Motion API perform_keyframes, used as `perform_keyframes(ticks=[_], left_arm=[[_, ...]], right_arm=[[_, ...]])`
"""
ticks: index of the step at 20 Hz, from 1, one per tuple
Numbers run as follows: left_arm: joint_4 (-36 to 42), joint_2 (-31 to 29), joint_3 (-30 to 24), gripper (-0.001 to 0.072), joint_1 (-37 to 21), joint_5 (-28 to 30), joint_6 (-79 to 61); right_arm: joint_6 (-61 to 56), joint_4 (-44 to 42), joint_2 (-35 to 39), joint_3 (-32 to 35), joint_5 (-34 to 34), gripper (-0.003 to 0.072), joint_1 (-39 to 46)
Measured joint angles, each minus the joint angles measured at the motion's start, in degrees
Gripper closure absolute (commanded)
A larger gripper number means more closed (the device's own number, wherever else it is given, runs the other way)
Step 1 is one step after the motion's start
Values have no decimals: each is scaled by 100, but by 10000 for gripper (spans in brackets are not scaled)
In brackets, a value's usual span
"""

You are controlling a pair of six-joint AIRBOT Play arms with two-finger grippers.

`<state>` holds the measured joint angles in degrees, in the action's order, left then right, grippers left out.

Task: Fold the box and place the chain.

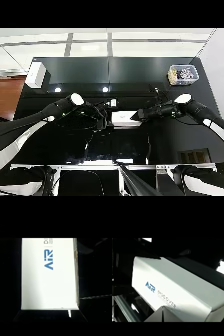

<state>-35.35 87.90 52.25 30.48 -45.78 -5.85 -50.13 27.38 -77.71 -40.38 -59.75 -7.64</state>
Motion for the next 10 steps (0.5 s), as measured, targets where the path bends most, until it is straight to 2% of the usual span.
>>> perform_keyframes(ticks=[3,4,5,7,10], left_arm=[[22,0,0,322,0,-4,22],[20,0,0,294,-2,-15,24],[4,-2,9,256,-4,-42,22],[-20,-20,59,-11,-4,-66,22],[-107,-149,181,-11,-4,-101,22]], right_arm=[[116,225,74,-219,-181,672,90],[136,330,138,-337,-302,672,177],[153,385,243,-470,-542,671,304],[168,302,542,-673,-1080,671,629],[83,483,1097,-809,-1694,671,1239]])
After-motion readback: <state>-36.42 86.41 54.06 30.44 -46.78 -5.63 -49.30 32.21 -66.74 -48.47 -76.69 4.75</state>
